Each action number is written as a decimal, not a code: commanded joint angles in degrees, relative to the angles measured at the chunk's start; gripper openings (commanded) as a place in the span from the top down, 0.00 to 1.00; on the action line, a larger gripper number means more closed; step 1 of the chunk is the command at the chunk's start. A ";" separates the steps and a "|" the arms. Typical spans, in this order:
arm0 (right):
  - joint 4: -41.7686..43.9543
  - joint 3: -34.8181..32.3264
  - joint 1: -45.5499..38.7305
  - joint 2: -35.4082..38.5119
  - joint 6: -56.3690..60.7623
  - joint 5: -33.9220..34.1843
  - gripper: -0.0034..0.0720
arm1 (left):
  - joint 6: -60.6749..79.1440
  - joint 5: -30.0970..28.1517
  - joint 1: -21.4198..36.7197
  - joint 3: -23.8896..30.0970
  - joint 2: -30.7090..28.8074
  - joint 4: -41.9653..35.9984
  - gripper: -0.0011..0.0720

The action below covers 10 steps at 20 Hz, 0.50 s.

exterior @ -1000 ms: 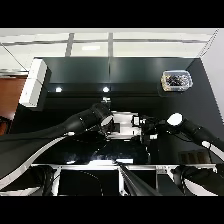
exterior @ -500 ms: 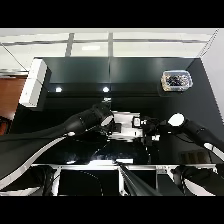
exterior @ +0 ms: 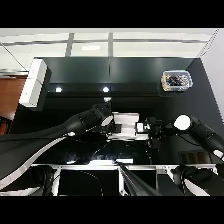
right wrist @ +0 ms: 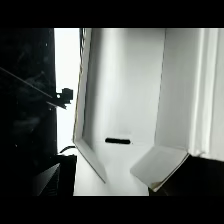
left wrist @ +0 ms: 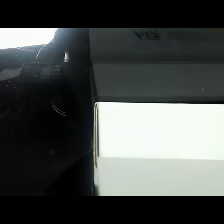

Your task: Fold the box and place the chain.

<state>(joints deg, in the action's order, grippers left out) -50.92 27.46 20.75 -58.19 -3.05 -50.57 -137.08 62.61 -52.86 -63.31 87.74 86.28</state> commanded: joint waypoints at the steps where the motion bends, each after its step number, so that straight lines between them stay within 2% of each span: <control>1: -1.27 0.04 0.04 -0.07 0.52 0.76 0.11 | 0.13 2.14 0.00 -0.02 0.02 0.00 0.94; 4: 3.17 0.04 0.07 -1.25 0.50 3.28 0.11 | 0.17 3.26 0.02 -0.02 0.02 0.00 0.94; 7: 6.82 0.02 0.07 -1.92 0.50 2.89 0.12 | 0.15 3.30 0.02 -0.02 0.02 0.00 0.94; 10: 7.63 0.04 0.07 -1.92 3.34 2.36 0.60 | 0.15 3.28 0.02 -0.02 0.02 0.02 0.94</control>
<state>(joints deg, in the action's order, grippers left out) -45.36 27.46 20.75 -59.88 -1.85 -48.05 -136.90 65.52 -52.86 -63.35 87.72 86.30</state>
